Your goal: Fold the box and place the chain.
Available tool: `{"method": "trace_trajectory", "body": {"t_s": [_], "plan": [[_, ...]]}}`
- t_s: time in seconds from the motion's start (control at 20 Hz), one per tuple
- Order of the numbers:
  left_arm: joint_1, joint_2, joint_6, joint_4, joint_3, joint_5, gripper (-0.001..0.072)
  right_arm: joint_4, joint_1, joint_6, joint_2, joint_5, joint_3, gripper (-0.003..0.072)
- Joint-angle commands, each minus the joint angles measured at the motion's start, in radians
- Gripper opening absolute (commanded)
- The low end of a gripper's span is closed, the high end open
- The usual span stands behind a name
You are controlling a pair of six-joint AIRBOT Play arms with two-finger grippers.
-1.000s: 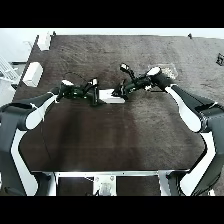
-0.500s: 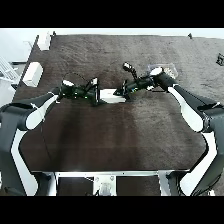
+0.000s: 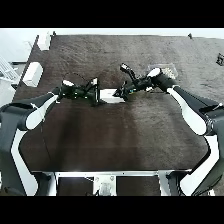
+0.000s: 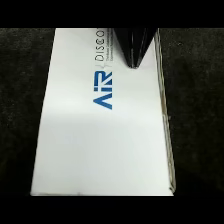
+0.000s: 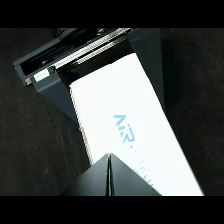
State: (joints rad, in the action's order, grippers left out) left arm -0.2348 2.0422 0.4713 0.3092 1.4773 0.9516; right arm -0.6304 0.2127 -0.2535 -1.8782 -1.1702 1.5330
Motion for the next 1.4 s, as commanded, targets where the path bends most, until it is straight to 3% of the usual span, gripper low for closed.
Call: {"method": "trace_trajectory", "body": {"t_s": [0.0, 0.15, 0.25, 0.6, 0.8, 1.0, 1.05, 1.1, 1.35], "plan": [[0.001, 0.0, 0.0, 0.001, 0.001, -0.001, 0.0462, 0.103, -0.023, -0.043, 0.156, 0.027, 0.003, 0.0011], [0.001, 0.0, 0.0, 0.001, 0.001, 0.0, 0.0462, 0.055, -0.037, -0.183, 0.35, 0.104, -0.043, 0.001], [0.001, 0.0, 0.0, 0.0, 0.001, 0.0, 0.0462, -0.021, -0.053, -0.279, 0.508, 0.176, -0.15, 0.001], [0.001, 0.0, 0.0, -0.011, 0.001, 0.003, 0.0462, -0.089, -0.257, -0.345, 1.099, 0.347, -0.798, 0.0012], [0.001, 0.0, -0.001, -0.025, 0.001, 0.004, 0.0462, -0.089, -0.402, -0.302, 1.255, 0.359, -1.062, 0.0012], [0.001, 0.0, 0.0, -0.026, 0.001, 0.008, 0.046, -0.039, -0.43, -0.288, 1.278, 0.396, -1.135, 0.0013], [0.001, -0.001, -0.001, -0.038, 0.001, 0.006, 0.0336, -0.038, -0.43, -0.288, 1.278, 0.404, -1.135, 0.0012], [0.005, -0.008, 0.002, -0.038, 0.002, 0.01, 0.0033, -0.035, -0.43, -0.288, 1.277, 0.409, -1.135, 0.0013], [0.052, -0.159, -0.24, -0.022, 0.01, 0.018, 0.0018, -0.036, -0.433, -0.287, 1.277, 0.416, -1.135, 0.0013]]}}
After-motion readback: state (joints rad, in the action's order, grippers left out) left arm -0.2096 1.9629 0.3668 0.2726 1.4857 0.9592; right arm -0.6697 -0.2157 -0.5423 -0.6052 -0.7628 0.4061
